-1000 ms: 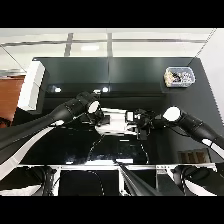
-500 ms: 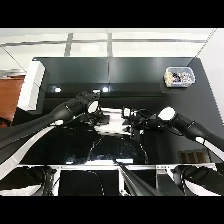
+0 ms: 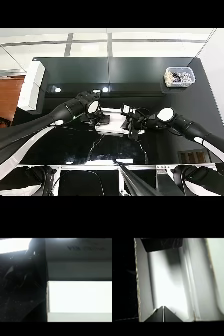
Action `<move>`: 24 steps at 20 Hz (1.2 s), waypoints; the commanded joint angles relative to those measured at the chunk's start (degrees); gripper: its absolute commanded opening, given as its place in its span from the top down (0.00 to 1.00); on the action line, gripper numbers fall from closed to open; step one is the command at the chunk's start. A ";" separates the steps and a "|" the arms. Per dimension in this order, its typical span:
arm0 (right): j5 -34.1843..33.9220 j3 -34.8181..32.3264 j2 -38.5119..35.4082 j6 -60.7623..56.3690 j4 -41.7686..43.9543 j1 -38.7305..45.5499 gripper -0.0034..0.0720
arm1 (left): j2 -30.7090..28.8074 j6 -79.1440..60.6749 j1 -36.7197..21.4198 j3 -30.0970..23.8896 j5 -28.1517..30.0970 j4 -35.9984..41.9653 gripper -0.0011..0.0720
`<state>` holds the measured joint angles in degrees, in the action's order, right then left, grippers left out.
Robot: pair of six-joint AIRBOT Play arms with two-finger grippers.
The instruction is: Fold the box and place the chain.
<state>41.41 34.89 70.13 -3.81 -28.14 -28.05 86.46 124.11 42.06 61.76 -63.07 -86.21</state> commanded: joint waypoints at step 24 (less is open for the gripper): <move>14.01 -4.57 -0.52 -64.00 0.76 16.87 0.94 | 0.04 0.00 -0.07 0.04 -0.17 -0.07 0.95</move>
<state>53.04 27.70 69.06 -68.31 -27.86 -9.65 86.46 124.11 42.06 61.76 -63.26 -86.28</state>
